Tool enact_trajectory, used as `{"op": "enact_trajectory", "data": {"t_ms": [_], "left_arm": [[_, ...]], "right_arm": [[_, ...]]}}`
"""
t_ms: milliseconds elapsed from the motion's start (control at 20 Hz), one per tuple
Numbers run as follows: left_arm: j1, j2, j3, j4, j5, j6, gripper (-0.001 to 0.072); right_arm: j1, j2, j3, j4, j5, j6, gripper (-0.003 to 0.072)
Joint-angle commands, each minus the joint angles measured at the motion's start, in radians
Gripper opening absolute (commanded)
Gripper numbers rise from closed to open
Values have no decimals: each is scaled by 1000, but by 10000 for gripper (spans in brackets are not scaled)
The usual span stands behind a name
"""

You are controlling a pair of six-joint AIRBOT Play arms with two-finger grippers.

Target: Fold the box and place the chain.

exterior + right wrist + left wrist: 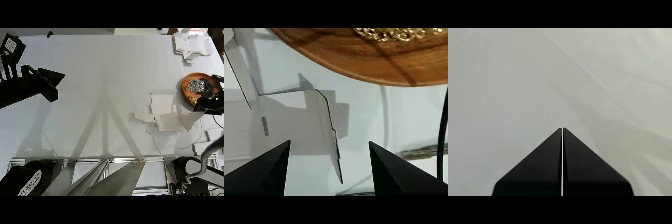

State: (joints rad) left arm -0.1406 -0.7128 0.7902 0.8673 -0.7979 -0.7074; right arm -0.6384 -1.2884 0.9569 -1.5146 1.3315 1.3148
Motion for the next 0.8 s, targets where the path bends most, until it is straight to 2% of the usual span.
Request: {"op": "enact_trajectory", "data": {"t_ms": [0,100,150,200,250,300,350,600,750], "left_arm": [[0,-1,0,0,0,0,14],[0,-1,0,0,0,0,14],[0,-1,0,0,1,0,14],[0,-1,0,0,0,0,14],[0,-1,0,0,0,0,14],[0,-1,0,0,0,0,14],[0,-1,0,0,1,0,14],[0,-1,0,0,0,0,14],[0,-1,0,0,0,0,14]], "right_arm": [[0,-112,34,24,57,-31,495],[-1,-143,34,35,53,-67,399],[0,-150,34,38,43,-74,376],[-1,-153,34,38,36,-81,288],[-1,-153,36,37,38,-100,157],[-1,-153,37,37,42,-117,62],[-1,-153,38,38,47,-124,28],[17,-151,39,93,159,-213,16],[92,-135,39,113,198,-218,14]]}}
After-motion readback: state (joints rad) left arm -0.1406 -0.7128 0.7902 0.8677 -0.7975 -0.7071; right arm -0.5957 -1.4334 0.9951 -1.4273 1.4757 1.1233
